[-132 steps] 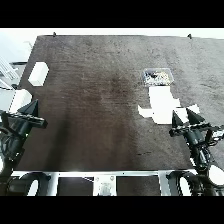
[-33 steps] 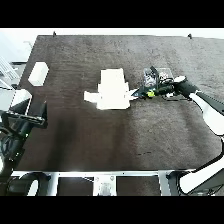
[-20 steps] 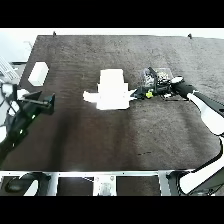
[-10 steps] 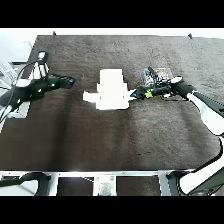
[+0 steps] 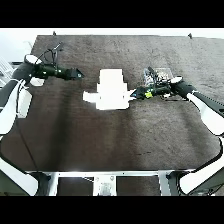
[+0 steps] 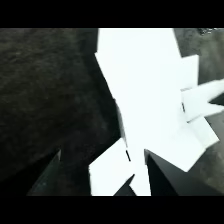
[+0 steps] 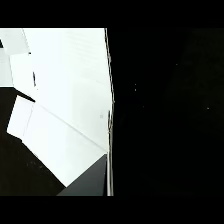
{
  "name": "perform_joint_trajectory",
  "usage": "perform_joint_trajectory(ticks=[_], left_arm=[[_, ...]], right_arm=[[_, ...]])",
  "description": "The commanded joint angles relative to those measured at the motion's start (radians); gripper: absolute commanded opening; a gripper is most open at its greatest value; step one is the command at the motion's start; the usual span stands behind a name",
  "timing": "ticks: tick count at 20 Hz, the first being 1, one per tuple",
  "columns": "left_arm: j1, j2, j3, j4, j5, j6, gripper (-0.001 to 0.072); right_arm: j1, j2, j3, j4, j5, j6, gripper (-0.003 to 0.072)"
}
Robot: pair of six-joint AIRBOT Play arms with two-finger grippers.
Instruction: Fold the box and place the chain.
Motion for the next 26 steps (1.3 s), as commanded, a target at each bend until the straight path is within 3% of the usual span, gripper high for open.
perform_joint_trajectory(ticks=[1, 8, 14, 26], left_arm=[[-0.022, -0.037, 0.107, 0.087, -0.077, -0.104, 0.0527], [-0.103, -0.252, 0.388, 0.113, -0.166, -0.184, 0.0528], [-0.127, -0.338, 0.396, 0.073, -0.127, -0.187, 0.0527], [-0.191, -0.388, 0.395, 0.013, -0.083, -0.130, 0.0526]], right_arm=[[0.001, 0.000, 0.000, 0.000, 0.000, 0.000, 0.0005], [0.001, 0.000, 0.000, 0.000, 0.000, 0.000, 0.0005], [0.001, 0.000, 0.000, 0.000, 0.000, 0.000, 0.0005], [0.001, 0.000, 0.000, 0.000, -0.008, 0.000, 0.0006]])
